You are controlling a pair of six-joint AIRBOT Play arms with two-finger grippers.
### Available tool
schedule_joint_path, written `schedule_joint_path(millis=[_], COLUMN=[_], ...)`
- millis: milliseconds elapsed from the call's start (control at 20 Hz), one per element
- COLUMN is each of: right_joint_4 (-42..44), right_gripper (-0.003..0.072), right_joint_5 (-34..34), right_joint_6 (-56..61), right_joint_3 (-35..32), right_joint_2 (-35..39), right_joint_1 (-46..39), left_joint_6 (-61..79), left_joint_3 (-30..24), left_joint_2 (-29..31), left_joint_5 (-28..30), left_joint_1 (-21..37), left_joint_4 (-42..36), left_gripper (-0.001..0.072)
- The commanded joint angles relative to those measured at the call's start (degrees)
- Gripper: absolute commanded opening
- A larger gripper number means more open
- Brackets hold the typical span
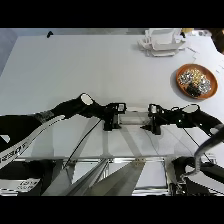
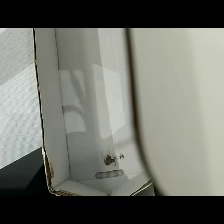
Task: Fold the box and place the chain.
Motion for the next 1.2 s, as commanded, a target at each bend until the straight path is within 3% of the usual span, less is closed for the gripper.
schedule_joint_path(millis=[0, 250, 300, 350, 400, 550, 1000, 1150], right_joint_4=[0.59, -1.22, -1.27, -1.31, -1.29, -3.13, -27.52, -26.23], right_gripper=[0.0411, 0.0398, 0.0441, 0.0596, 0.0701, 0.0698, 0.0685, 0.0514], right_joint_5=[0.07, 1.97, 1.79, 1.79, 1.75, 1.27, 1.53, 1.77], right_joint_6=[0.00, 4.46, 5.11, 5.22, 6.03, 9.90, 29.16, 34.16], right_joint_3=[0.00, 0.00, 0.00, 0.00, 0.00, 0.00, 0.00, 0.02], right_joint_2=[0.00, 0.02, 0.02, 0.15, 0.52, 3.72, 21.86, 28.33], right_joint_1=[0.00, 0.00, 0.00, 0.00, 0.00, 0.00, 0.00, 0.00], left_joint_6=[0.00, 0.02, 0.02, 0.02, 0.02, 0.02, 0.02, 0.02], left_joint_3=[-0.04, -0.04, -0.04, -0.04, -0.04, -0.04, -0.04, -0.04], left_joint_2=[0.00, 0.00, 0.00, 0.00, 0.00, 0.00, 0.00, 0.00], left_joint_5=[-0.11, -0.09, -0.11, -0.11, -0.11, -0.11, -0.11, -0.11], left_joint_1=[-0.04, -0.04, -0.04, -0.04, -0.04, -0.04, -0.04, -0.04], left_joint_4=[0.04, 0.02, 0.02, 0.02, 0.02, 0.02, 0.02, 0.02], left_gripper=[0.0010, 0.0010, 0.0010, 0.0010, 0.0010, 0.0010, 0.0010, 0.0010])
